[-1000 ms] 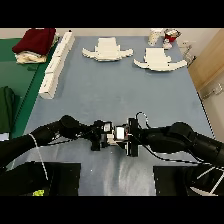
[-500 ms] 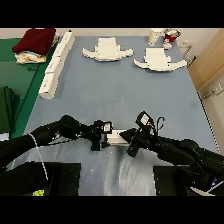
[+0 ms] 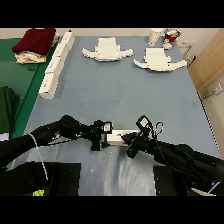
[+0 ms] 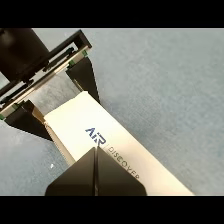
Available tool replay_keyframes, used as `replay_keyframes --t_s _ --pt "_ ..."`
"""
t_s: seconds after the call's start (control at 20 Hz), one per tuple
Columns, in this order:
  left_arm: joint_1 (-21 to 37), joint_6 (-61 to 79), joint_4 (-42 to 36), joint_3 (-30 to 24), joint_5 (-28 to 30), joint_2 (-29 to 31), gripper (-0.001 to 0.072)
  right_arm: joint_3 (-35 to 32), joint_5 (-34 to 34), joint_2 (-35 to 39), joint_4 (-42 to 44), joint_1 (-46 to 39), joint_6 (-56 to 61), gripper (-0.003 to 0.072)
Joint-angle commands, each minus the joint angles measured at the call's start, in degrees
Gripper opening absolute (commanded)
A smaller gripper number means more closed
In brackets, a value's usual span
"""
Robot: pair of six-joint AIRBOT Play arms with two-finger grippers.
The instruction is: Fold the box.
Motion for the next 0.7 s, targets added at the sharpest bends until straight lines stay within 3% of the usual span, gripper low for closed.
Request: replay_keyframes --t_s 0.0,0.65 --pt "0.0 0.02 0.02 0.04 0.0 -0.02 0.0464 -0.22 -1.14 -2.29 -0.09 0.68 0.46 0.0018" --pt "0.0 0.02 0.02 0.04 0.0 -0.02 0.0465 0.13 -2.1 -2.25 -0.83 0.66 0.46 0.0019"
